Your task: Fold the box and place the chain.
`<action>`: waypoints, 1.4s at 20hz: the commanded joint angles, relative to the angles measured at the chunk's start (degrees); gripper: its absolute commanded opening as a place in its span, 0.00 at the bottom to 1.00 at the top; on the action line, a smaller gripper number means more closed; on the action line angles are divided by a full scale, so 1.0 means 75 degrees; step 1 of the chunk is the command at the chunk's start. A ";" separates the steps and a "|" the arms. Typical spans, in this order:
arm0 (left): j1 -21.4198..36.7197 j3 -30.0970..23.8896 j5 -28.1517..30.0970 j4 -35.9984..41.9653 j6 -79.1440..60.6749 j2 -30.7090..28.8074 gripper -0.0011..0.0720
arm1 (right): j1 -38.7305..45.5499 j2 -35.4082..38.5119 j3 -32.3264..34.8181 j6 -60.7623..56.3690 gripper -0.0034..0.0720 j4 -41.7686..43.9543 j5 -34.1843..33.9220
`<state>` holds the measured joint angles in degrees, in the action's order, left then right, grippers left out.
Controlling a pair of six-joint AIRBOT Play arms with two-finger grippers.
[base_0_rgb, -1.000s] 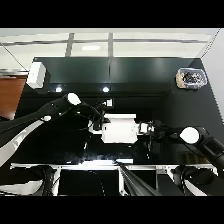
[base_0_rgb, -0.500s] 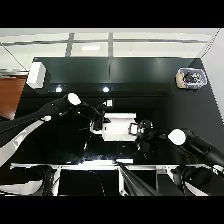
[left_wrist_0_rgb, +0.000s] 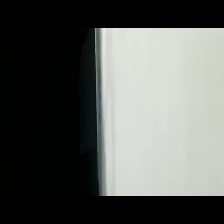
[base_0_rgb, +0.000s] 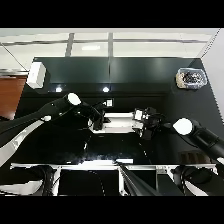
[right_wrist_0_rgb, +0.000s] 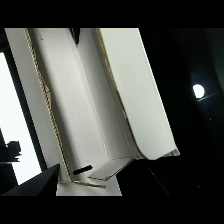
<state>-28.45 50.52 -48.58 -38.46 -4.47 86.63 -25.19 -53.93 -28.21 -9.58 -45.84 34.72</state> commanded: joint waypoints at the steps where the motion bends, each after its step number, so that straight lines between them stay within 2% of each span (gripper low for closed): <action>1: -0.0003 0.0000 0.0003 -0.0020 -0.0009 0.0000 0.04 | 0.0239 -0.0169 -0.0093 0.0574 0.88 0.0662 0.0344; 9: -0.0003 0.0003 0.0058 -0.0017 -0.0012 -0.0079 0.04 | 0.0833 -0.0606 -0.0105 0.1632 0.88 0.1932 0.0350; 14: -0.0003 0.0003 0.0073 -0.0017 -0.0012 -0.0079 0.04 | 0.0970 -0.1116 -0.0105 0.3389 0.88 0.3395 0.1209; 18: -0.0003 0.0003 0.0102 -0.0017 -0.0012 -0.0079 0.04 | 0.0965 -0.1186 -0.0087 0.3515 0.88 0.3386 0.1606; 21: 0.0000 0.0003 0.0102 -0.0017 -0.0012 -0.0079 0.04 | 0.0726 -0.1212 0.0038 0.3512 0.88 0.2900 0.1626; 28: -0.0003 0.0003 0.0073 -0.0012 -0.0009 -0.0079 0.05 | 0.0420 -0.1711 0.0131 0.3509 0.88 0.2471 0.1003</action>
<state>-28.47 50.50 -48.38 -38.63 -4.67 86.06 -21.52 -65.49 -27.38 16.53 -26.17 43.99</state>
